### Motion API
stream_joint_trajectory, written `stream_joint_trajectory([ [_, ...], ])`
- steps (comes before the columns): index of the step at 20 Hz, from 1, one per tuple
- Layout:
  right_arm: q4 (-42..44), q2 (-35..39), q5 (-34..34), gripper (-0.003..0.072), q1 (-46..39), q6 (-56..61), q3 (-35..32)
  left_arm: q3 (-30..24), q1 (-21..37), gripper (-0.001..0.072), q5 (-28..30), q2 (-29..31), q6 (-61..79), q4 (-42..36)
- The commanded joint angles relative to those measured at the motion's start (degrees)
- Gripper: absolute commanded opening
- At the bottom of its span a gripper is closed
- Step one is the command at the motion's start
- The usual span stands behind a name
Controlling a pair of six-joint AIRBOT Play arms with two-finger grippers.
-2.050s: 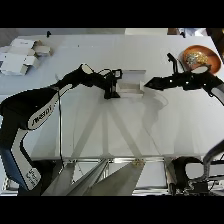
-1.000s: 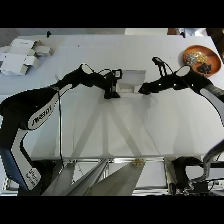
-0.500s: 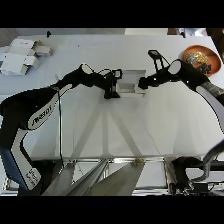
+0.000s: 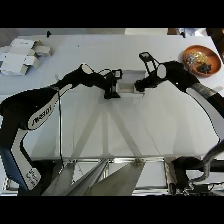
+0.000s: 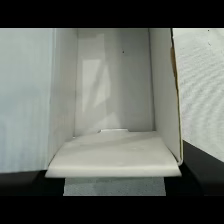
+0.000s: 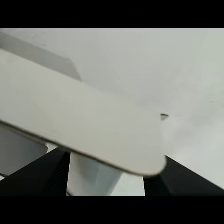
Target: Fold the box and place the chain.
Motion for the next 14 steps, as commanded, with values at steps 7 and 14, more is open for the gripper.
stream_joint_trajectory([
  [7,-4.5,-1.7,2.7,0.0449,0.8,10.4,0.7,0.0,0.0,0.0421,0.1,0.0,0.0,0.0],
  [14,-2.5,-4.7,5.4,0.0413,0.8,16.2,5.9,0.0,0.0,0.0421,0.0,0.0,0.0,0.0],
])
